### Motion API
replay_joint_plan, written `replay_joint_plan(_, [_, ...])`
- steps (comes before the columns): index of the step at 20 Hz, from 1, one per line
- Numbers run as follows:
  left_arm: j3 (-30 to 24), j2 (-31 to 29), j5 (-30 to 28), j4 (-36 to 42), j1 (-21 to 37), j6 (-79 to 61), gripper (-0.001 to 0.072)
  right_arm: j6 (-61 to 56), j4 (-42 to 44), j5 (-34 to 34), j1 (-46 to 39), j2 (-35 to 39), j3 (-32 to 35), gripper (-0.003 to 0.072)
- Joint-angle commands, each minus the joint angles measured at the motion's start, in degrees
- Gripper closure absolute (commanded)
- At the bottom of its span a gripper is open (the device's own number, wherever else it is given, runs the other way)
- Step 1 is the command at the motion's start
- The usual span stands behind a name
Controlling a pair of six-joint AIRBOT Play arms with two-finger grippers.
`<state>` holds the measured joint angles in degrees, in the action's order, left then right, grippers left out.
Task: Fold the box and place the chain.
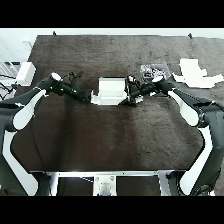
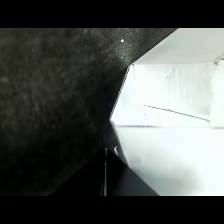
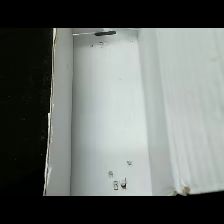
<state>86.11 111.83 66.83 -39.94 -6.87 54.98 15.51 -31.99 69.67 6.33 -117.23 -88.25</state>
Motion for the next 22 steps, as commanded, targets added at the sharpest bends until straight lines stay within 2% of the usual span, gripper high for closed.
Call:
replay_joint_plan(1, [1.9, -2.2, 1.6, 2.7, 0.2, -1.6, 0.0692, 0.0, 0.0, 0.0, 0.1, 0.0, 0.0, 0.0102])
replay_joint_plan(3, [1.9, -2.4, 1.9, 2.7, 0.2, -1.5, 0.0689, 0.0, 0.0, 0.0, 0.1, 0.0, 0.0, 0.0102])
replay_joint_plan(4, [1.9, -2.4, 2.0, 2.7, 0.2, -1.6, 0.0651, 0.0, 0.0, 0.0, 0.1, 0.0, 0.0, 0.0101])
replay_joint_plan(5, [1.9, -2.4, 2.1, 3.0, 0.2, -2.1, 0.0476, 0.0, 0.0, 0.0, 0.1, 0.0, 0.0, 0.0102])
replay_joint_plan(6, [1.9, -2.4, 2.4, 3.0, 0.2, -2.8, 0.0451, 0.0, 0.0, 0.0, 0.1, 0.0, 0.0, 0.0102])
replay_joint_plan(14, [1.9, -2.4, 3.5, 5.5, 0.2, -4.6, 0.0435, 0.0, 0.0, 0.0, 0.1, 0.0, 0.0, 0.0102])
replay_joint_plan(15, [1.9, -2.4, 4.0, 7.1, 0.2, -5.6, 0.0252, 0.0, 0.0, 0.0, 0.1, 0.0, 0.0, 0.0102])
replay_joint_plan(16, [1.9, -2.4, 4.2, 7.8, 0.2, -6.0, 0.0220, 0.0, 0.0, 0.0, 0.1, 0.0, 0.0, 0.0102])
replay_joint_plan(22, [1.9, -2.3, 4.3, 7.8, 0.2, -6.0, 0.0220, 0.0, 0.0, 0.0, 0.1, 0.0, 0.0, 0.0102])
